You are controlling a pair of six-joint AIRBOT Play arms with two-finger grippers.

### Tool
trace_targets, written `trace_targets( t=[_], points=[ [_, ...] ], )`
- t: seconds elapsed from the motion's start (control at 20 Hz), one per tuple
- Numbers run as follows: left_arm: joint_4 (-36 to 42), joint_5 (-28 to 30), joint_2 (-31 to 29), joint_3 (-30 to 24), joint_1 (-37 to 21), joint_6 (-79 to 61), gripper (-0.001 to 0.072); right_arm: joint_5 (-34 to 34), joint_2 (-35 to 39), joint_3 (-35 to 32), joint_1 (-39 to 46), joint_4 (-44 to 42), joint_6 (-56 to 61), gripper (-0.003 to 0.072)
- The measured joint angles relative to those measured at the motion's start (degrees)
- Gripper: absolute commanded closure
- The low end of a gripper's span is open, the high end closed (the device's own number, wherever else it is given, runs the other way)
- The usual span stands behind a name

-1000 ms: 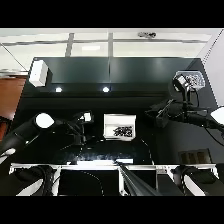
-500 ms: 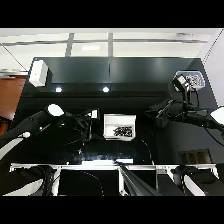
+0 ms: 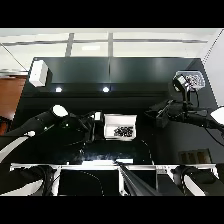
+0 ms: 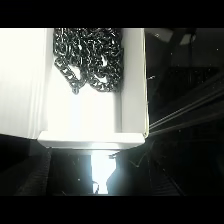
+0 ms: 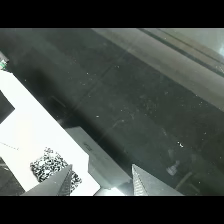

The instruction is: Fold the box and place the chain.

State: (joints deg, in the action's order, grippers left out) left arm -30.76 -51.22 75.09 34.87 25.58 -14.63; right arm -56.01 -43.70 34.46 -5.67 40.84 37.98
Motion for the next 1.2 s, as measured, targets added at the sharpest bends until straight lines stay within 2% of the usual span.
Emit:
trace_targets(
  t=[1.2],
  points=[
    [1.7, 3.65, 0.48, 0.63, 0.92, 0.0, -0.0011, 0.11, 0.0, 0.0, 0.0, 0.15, 0.02, 0.025]
  ],
)
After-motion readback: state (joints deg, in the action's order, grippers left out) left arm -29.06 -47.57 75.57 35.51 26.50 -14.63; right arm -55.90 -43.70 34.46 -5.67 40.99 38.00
